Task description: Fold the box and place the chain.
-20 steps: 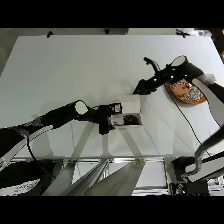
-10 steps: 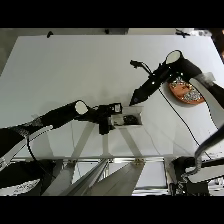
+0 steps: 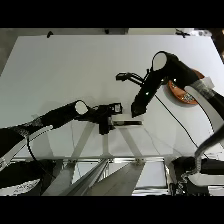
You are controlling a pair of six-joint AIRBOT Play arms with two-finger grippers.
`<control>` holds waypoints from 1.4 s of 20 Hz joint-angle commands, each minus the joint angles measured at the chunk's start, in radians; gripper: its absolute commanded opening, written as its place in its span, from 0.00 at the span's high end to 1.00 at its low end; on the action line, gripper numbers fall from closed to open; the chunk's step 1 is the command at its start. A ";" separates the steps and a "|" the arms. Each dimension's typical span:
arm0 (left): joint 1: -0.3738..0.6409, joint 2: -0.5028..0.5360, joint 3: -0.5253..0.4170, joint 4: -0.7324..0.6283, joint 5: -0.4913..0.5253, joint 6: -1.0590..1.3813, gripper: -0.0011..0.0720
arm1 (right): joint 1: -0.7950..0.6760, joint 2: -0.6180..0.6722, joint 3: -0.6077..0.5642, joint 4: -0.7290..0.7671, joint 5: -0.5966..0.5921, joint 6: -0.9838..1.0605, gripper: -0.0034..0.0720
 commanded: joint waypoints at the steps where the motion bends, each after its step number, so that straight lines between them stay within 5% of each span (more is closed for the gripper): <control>1: -0.001 0.000 0.000 0.000 0.000 0.000 0.80 | 0.069 0.005 0.001 -0.077 -0.029 0.011 0.51; 22: -0.001 0.000 0.000 0.000 0.000 0.000 0.80 | 0.108 0.019 -0.003 -0.103 -0.106 0.043 0.50; 28: -0.001 0.000 0.000 0.000 0.000 0.000 0.80 | 0.163 0.179 -0.167 -0.132 -0.323 -0.036 0.50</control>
